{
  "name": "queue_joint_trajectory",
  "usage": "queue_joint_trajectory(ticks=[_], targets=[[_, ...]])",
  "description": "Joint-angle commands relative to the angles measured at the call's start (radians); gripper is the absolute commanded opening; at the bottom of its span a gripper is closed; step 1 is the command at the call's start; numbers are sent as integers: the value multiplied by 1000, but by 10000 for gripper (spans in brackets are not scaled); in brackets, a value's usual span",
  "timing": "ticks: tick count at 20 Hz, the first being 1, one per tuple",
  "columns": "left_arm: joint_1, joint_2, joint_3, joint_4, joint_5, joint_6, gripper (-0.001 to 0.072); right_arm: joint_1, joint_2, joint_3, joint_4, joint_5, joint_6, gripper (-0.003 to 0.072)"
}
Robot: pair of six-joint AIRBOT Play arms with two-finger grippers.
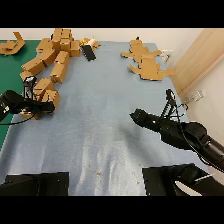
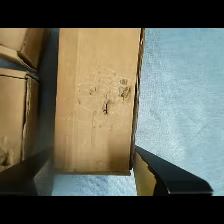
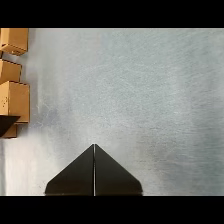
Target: Fold the box.
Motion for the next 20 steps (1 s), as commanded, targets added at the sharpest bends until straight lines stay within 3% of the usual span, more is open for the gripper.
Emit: queue_joint_trajectory(ticks=[1,11,20], targets=[[0,-2,0,0,-23,0,700,-1,0,1,0,1,0,5],[2,-2,92,8,-142,-1,701,0,1,1,0,0,0,5],[2,1,241,71,-280,-106,700,0,0,1,0,0,0,5]])
